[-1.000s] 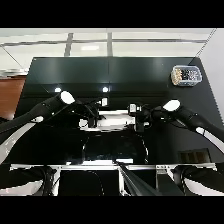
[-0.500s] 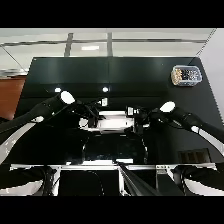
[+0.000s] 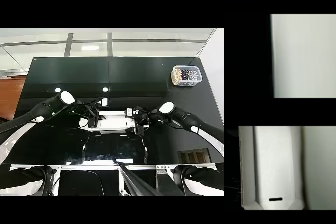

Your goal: Fold the box and place the chain.

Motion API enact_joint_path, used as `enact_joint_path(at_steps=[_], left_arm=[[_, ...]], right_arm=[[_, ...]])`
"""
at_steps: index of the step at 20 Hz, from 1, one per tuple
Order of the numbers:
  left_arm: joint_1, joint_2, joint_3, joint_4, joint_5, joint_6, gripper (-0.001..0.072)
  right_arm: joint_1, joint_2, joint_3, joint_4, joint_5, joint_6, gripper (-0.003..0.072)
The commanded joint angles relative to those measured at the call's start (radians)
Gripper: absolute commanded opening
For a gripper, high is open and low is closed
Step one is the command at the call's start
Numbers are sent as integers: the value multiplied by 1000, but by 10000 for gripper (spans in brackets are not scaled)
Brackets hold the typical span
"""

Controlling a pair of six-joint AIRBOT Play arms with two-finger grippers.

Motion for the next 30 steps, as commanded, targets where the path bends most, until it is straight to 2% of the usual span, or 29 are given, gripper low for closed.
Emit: enact_joint_path(at_steps=[1, 13, 15, 17, 18, 19, 20, 21, 25, 26, 28, 29, 30], left_arm=[[0, 1, 1, 0, 1, 0, 27], [0, 1, 1, 0, 1, 0, 27], [0, 1, 1, 0, 1, 0, 28], [1, 1, 1, 0, 1, -1, 37], [1, 1, 1, 0, 1, -6, 161], [1, 3, 1, 0, -2, -13, 414], [1, 11, 1, 1, -2, -56, 586], [5, 29, 1, 16, -2, -110, 661], [39, 156, 1, 298, -49, -430, 662], [58, 193, 1, 372, -84, -525, 662], [114, 249, 0, 433, -184, -650, 658], [149, 265, 0, 430, -245, -709, 563], [178, 271, 0, 420, -301, -755, 414]], right_arm=[[14, -2, 0, -56, -26, 53, 599], [15, -3, 0, -56, -35, 60, 598], [15, -3, 0, -56, -35, 60, 492], [15, -3, 0, -56, -35, 60, 491], [15, -3, 0, -56, -35, 60, 491], [15, -3, 0, -56, -35, 60, 492], [15, -3, 0, -56, -35, 60, 491], [15, -3, 0, -56, -35, 60, 491], [15, -3, 0, -56, -35, 60, 491], [15, -3, 0, -56, -35, 60, 491], [15, -3, 0, -56, -35, 60, 491], [15, -3, 0, -56, -35, 60, 491], [15, -3, 0, -56, -35, 60, 491]])
